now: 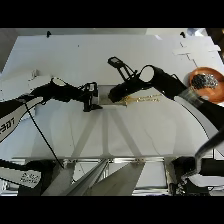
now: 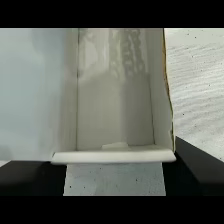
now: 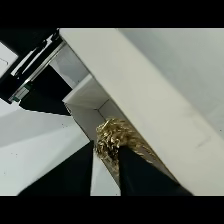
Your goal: Fold the box and place the chain.
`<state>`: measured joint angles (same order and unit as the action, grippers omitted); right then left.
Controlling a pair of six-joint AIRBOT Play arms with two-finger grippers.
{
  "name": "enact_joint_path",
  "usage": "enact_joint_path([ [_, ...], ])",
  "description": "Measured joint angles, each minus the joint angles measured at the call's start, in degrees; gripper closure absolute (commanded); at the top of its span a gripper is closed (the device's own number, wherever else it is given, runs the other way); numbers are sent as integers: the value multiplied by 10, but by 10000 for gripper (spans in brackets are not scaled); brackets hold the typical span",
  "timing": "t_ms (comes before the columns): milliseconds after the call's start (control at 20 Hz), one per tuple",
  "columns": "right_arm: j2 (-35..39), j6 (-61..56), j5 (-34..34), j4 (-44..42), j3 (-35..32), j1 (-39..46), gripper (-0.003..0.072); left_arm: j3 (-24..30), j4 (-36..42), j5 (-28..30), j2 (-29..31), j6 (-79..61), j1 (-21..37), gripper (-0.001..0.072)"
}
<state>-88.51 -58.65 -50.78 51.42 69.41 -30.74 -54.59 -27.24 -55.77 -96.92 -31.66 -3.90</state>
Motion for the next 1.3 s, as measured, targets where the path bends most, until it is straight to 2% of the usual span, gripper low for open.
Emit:
enact_joint_path([
  [300,7,5,-27,16,1,-1,455,0,0,0,0,0,0,493],
  [550,57,6,-104,79,1,47,447,0,0,0,0,0,0,493],
  [750,80,16,-160,172,0,116,284,0,0,0,0,0,0,493],
  [800,82,30,-167,200,0,132,193,0,0,0,0,0,0,493],
  [850,83,49,-172,220,-1,146,164,0,0,0,0,0,0,493],
  [1050,70,148,-173,265,-2,186,161,0,0,0,0,0,0,493],
  [1300,18,228,-155,281,-2,197,159,0,0,0,0,0,0,493],
])
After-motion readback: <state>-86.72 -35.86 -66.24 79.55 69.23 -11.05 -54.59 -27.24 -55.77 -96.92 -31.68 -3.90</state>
